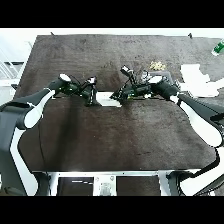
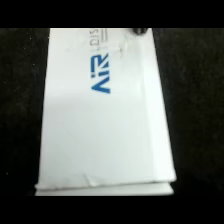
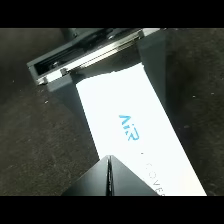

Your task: Fold the box and place the chain.

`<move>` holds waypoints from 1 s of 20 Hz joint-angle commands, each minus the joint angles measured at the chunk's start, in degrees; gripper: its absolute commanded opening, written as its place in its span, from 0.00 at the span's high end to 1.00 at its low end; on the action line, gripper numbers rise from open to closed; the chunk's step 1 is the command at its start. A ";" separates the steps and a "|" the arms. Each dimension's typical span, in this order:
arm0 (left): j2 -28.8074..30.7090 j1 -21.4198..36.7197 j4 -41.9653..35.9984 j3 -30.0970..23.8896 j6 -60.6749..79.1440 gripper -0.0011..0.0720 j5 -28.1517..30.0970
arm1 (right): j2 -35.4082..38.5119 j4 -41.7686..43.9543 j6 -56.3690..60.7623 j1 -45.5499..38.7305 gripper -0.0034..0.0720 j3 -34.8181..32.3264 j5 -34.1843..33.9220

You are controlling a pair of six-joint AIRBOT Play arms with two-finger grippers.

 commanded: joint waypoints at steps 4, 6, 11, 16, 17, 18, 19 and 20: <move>-0.04 0.02 -0.13 0.02 -0.04 0.33 0.00 | -0.11 -6.58 4.66 1.44 0.94 -1.66 -4.90; -0.04 0.02 -0.13 0.02 -0.04 0.33 -0.02 | -0.44 -7.82 6.10 1.79 0.94 -1.66 -5.49; -0.04 0.02 -0.13 0.02 -0.04 0.33 -0.02 | -0.31 -7.48 6.73 1.68 0.94 -1.22 -6.12; -0.04 0.02 -0.13 0.02 -0.04 0.33 -0.02 | 7.67 -1.36 4.85 1.62 0.94 -1.25 -6.12; -0.04 0.02 -0.13 0.02 -0.04 0.33 -0.02 | 10.05 -1.31 5.20 1.62 0.94 -1.44 -6.32; -0.04 0.02 -0.13 0.02 -0.04 0.33 -0.02 | 12.94 -1.33 6.75 1.62 0.94 -2.03 -7.39; -0.04 0.02 -0.13 0.02 -0.04 0.33 -0.02 | 16.31 -1.36 8.17 1.60 0.95 -3.34 -9.44; -0.04 0.02 -0.13 0.02 -0.04 0.33 -0.02 | 19.91 -1.36 8.70 1.60 0.94 -5.33 -12.13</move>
